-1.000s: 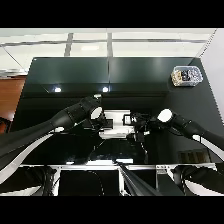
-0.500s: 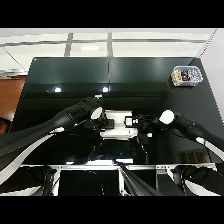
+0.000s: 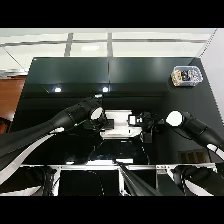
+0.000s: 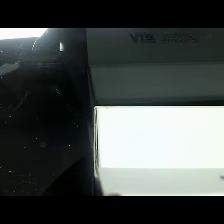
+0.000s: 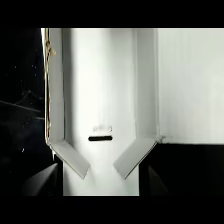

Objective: Fold the box and place the chain.

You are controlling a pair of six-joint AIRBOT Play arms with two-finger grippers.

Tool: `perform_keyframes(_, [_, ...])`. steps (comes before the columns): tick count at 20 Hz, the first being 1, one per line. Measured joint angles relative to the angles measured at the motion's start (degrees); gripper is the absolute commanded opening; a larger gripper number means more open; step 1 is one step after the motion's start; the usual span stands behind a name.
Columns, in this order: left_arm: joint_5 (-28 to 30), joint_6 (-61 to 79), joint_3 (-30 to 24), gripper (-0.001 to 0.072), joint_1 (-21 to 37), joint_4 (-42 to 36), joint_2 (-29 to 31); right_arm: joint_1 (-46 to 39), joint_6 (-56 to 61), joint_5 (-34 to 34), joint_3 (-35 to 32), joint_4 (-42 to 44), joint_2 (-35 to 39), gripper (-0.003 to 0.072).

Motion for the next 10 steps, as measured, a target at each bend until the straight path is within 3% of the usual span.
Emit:
perform_keyframes(1, [0.00,0.00,0.00,0.0023,0.00,0.00,0.00,0.00,-0.63,-0.20,0.00,0.63,0.02,0.0336])
perform_keyframes(4, [-0.02,0.00,0.00,0.0023,0.00,0.00,0.00,0.00,-3.02,0.42,0.00,1.70,0.13,0.0281])
perform_keyframes(5, [-0.02,0.02,0.00,0.0023,0.00,0.00,0.00,0.00,-3.58,0.61,-0.09,2.08,0.17,0.0181])
perform_keyframes(10, [0.02,0.04,0.00,0.0023,0.00,0.00,0.00,0.00,-6.05,0.90,-0.57,8.39,-1.55,0.0181])
